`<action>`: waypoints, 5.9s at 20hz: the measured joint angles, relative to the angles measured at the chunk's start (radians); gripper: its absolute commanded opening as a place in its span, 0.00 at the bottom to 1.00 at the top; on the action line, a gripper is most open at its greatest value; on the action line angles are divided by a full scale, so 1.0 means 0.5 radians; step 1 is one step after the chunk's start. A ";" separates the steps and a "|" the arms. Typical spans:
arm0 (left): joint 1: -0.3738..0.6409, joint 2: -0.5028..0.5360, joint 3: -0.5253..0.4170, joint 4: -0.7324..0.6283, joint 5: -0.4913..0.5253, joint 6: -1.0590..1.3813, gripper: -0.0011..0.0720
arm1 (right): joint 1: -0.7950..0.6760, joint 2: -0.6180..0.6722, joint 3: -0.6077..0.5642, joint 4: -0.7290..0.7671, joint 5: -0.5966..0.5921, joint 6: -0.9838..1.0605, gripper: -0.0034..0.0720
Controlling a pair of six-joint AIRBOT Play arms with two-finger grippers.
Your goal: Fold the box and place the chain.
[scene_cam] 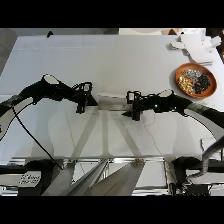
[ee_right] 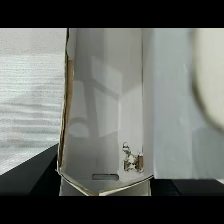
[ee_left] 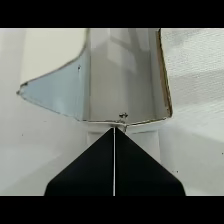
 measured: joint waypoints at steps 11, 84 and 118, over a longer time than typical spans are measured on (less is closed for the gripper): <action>-0.051 -0.050 0.000 -0.063 0.064 0.049 0.45 | -0.001 0.000 0.000 0.000 0.001 0.001 0.56; 0.078 0.125 -0.027 0.001 -0.145 -2.840 0.49 | 0.000 0.000 0.000 -0.001 0.002 -0.002 0.56; -0.101 0.101 -0.085 0.000 0.175 -2.832 0.97 | 0.001 0.000 0.000 -0.003 0.003 -0.004 0.56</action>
